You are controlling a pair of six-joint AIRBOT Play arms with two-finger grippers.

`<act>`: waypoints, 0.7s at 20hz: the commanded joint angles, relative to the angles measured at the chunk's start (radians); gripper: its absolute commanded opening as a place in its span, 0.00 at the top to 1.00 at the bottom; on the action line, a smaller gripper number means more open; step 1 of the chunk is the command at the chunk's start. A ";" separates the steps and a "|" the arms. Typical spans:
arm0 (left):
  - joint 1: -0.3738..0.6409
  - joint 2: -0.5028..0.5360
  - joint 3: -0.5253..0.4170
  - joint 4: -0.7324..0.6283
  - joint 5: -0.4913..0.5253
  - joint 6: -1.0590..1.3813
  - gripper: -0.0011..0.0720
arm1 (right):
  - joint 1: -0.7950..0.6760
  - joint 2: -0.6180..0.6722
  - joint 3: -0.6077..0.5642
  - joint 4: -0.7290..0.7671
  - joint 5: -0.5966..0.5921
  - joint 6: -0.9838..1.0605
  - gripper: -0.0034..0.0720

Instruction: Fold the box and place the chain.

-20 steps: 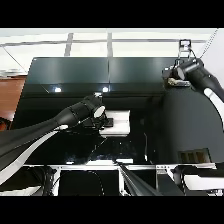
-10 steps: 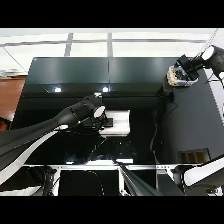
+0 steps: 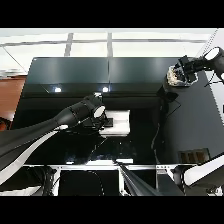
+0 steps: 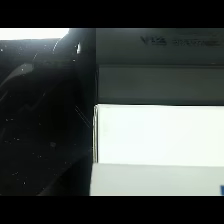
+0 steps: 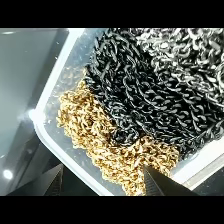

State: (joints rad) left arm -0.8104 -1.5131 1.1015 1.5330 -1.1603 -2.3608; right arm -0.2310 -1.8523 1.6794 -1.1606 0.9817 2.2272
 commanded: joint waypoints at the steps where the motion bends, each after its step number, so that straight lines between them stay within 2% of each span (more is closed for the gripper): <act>1: 0.001 -0.001 0.001 0.000 0.000 0.000 0.95 | -0.002 -0.010 0.001 0.026 -0.001 0.007 0.22; 12: 0.001 -0.001 0.001 0.000 0.001 0.000 0.95 | -0.002 -0.058 0.001 0.048 -0.074 0.008 0.22; 13: 0.001 -0.001 0.001 0.000 0.001 0.000 0.95 | -0.002 -0.060 0.001 0.048 -0.073 0.004 0.24; 14: 0.001 -0.001 0.001 0.000 0.001 0.000 0.95 | -0.002 -0.061 0.001 0.049 -0.071 -0.009 0.43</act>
State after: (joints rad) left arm -0.8104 -1.5135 1.1015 1.5330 -1.1599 -2.3608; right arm -0.2325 -1.9064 1.6810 -1.1183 0.9169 2.2337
